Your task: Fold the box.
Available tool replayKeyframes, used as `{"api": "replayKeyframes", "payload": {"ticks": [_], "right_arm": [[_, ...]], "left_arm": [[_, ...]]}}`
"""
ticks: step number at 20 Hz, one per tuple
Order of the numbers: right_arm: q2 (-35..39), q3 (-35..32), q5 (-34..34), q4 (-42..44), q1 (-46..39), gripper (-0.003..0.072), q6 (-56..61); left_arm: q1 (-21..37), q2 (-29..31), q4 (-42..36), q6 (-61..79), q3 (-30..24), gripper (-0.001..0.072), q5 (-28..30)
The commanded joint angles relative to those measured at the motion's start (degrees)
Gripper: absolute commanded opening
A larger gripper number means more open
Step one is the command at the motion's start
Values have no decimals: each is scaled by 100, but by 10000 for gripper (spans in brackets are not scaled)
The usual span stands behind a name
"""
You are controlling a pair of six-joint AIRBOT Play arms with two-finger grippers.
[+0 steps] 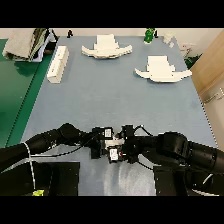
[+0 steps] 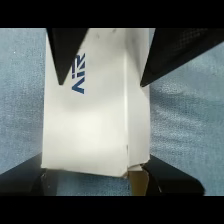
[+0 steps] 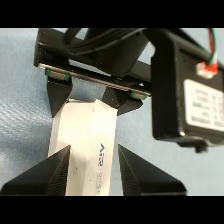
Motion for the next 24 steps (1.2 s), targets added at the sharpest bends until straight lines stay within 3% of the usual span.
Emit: {"api": "replayKeyframes", "payload": {"ticks": [1,6,11,13,23,24], "right_arm": [[26,2,96,-107,-2,458,39],[31,13,146,-107,-2,452,37],[-101,11,138,-94,0,391,39],[-223,11,133,-20,0,274,39],[-306,11,-162,538,4,283,20],[-302,13,-175,579,4,344,20]], "left_arm": [[4,0,4,0,4,510,-4],[4,0,4,2,4,510,-4],[4,0,4,2,4,510,-7],[4,0,4,2,4,509,-4],[4,0,4,2,4,509,-4],[4,0,4,2,4,509,-4]]}}
